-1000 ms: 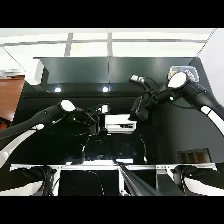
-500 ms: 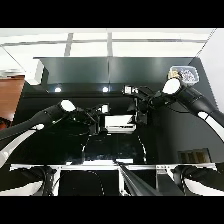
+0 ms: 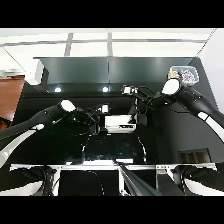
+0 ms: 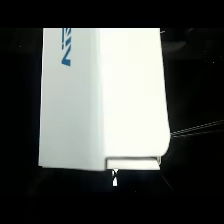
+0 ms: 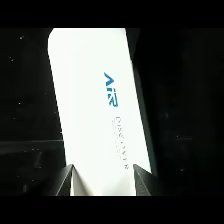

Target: Fold the box and place the chain.

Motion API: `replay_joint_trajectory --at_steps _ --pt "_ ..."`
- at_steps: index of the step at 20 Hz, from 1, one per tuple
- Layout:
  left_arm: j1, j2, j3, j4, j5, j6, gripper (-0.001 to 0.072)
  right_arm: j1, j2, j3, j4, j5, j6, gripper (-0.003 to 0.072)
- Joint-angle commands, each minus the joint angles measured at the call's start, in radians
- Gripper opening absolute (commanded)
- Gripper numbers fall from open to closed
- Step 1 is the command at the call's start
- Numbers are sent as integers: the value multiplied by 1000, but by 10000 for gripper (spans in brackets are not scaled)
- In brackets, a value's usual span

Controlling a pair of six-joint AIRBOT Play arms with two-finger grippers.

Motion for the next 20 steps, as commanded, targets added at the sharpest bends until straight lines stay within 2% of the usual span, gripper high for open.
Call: replay_joint_trajectory --at_steps 1,20 --pt "0 0 0 0 0 1 348 1 0 0 -12 35 49 294" --pt "0 0 0 0 0 0 349 31 58 -2 -106 -8 118 296"
